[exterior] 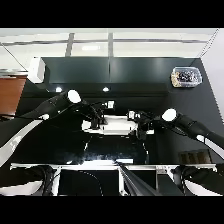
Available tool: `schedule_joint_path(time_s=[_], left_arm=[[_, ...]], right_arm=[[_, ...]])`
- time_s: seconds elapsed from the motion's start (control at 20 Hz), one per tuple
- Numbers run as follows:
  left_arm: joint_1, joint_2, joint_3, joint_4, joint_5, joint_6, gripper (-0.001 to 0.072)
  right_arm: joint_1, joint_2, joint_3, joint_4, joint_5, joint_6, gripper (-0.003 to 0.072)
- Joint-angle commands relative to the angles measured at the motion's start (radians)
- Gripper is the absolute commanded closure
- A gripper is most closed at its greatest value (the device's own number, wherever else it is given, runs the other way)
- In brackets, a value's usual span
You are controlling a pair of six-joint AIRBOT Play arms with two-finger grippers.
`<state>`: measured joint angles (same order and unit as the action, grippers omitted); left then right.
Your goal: Fold the box and place the chain.
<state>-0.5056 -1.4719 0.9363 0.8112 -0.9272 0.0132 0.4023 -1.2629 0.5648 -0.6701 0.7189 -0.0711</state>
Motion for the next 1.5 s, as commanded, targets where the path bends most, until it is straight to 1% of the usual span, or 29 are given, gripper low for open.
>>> schedule_joint_path(time_s=[0.0, 0.05, 0.1, 0.15, 0.2, 0.3, 0.35, 0.4, 0.45, 0.5, 0.6, 0.7, 0.75, 0.85, 0.95, 1.0, 1.05, 1.1, 1.2, 1.3, 1.45], left_arm=[[0.010, 0.041, 0.001, 0.023, 0.003, -0.047, 0.0262], [0.018, 0.068, 0.001, 0.055, -0.002, -0.072, 0.0255], [0.029, 0.102, 0.001, 0.110, -0.010, -0.117, 0.0161], [0.045, 0.142, 0.001, 0.175, -0.025, -0.180, 0.0101], [0.062, 0.180, 0.001, 0.240, -0.039, -0.264, 0.0101], [0.105, 0.256, 0.001, 0.363, -0.114, -0.480, 0.0105], [0.127, 0.284, 0.001, 0.421, -0.167, -0.600, 0.0171], [0.146, 0.302, 0.001, 0.464, -0.219, -0.705, 0.0414], [0.163, 0.313, 0.001, 0.486, -0.272, -0.758, 0.0678], [0.171, 0.315, -0.002, 0.470, -0.315, -0.771, 0.0685], [0.140, 0.315, -0.039, 0.303, -0.339, -0.784, 0.0686], [0.073, 0.314, -0.091, 0.133, -0.260, -0.785, 0.0686], [0.042, 0.314, -0.120, 0.029, -0.186, -0.787, 0.0685], [0.015, 0.311, -0.167, -0.213, 0.010, -0.774, 0.0682], [0.013, 0.290, -0.183, -0.364, 0.226, -0.723, 0.0682], [0.012, 0.270, -0.182, -0.416, 0.306, -0.686, 0.0682], [0.012, 0.240, -0.179, -0.452, 0.351, -0.636, 0.0682], [0.013, 0.201, -0.169, -0.447, 0.350, -0.602, 0.0683], [0.012, 0.122, -0.140, -0.387, 0.300, -0.592, 0.0685], [0.008, 0.066, -0.110, -0.345, 0.264, -0.593, 0.0685], [0.008, 0.027, -0.090, -0.304, 0.190, -0.614, 0.0685]], right_arm=[[0.001, 0.000, 0.000, -0.001, 0.002, -0.001, 0.0282], [0.001, 0.000, 0.000, -0.001, 0.002, -0.001, 0.0283], [0.001, 0.000, 0.000, -0.001, 0.002, -0.001, 0.0282], [0.001, 0.000, 0.000, -0.001, 0.002, -0.001, 0.0283], [0.001, 0.000, 0.000, -0.001, 0.002, -0.001, 0.0283], [0.001, 0.000, 0.000, -0.001, 0.002, -0.001, 0.0283], [0.001, 0.000, 0.000, -0.001, 0.002, -0.001, 0.0283], [0.001, 0.000, 0.000, -0.001, 0.002, -0.001, 0.0283], [0.003, 0.000, 0.000, -0.002, 0.002, -0.001, 0.0283], [0.004, 0.000, 0.000, -0.003, 0.002, 0.000, 0.0283], [0.005, 0.000, 0.000, -0.003, 0.006, 0.000, 0.0283], [0.005, 0.000, 0.000, -0.003, 0.006, 0.000, 0.0283], [0.005, 0.000, 0.000, -0.003, 0.007, 0.000, 0.0283], [0.005, 0.000, 0.000, -0.003, 0.006, 0.000, 0.0283], [0.005, 0.000, 0.000, -0.003, 0.006, 0.000, 0.0283], [0.005, 0.000, 0.000, -0.003, 0.006, 0.000, 0.0283], [0.005, 0.000, 0.000, -0.003, 0.007, 0.000, 0.0283], [0.005, 0.000, 0.000, -0.003, 0.011, 0.000, 0.0283], [0.005, 0.000, 0.000, -0.004, 0.011, 0.000, 0.0283], [0.005, 0.000, 0.000, -0.003, 0.011, 0.000, 0.0283], [0.005, 0.000, 0.000, -0.003, 0.011, 0.000, 0.0283]])
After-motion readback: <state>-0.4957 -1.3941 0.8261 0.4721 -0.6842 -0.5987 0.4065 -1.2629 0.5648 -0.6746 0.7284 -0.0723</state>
